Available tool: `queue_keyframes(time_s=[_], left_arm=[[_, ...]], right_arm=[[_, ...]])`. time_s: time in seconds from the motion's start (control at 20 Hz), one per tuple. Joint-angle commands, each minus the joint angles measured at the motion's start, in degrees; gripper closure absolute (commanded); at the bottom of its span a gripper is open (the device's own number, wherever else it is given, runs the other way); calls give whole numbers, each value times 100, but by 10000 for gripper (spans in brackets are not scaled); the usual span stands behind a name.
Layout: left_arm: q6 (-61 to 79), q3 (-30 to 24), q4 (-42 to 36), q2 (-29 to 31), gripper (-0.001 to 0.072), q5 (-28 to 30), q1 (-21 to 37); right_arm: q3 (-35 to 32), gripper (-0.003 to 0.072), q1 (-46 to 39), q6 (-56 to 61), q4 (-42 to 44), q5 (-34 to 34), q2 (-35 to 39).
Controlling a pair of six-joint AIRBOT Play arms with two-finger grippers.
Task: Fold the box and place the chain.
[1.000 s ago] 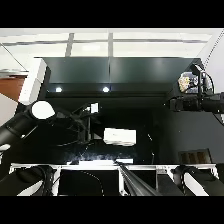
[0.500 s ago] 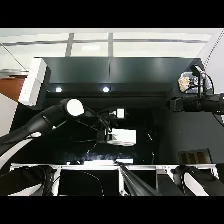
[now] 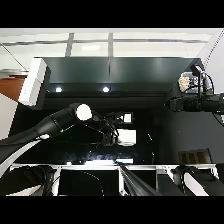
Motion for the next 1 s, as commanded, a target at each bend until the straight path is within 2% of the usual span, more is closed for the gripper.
queue_keyframes(time_s=[0.0, 0.6, 0.95], left_arm=[[-90, 2, 0, -42, -5, 72, -76], [-278, 2, 24, -114, -5, 175, -221], [-584, 2, 420, -120, -6, 181, -284]], right_arm=[[-4, 647, -4, 0, -2, -20, 2], [-31, 646, -4, -103, -20, -24, -4], [-31, 647, -4, -103, -20, -24, -4]])
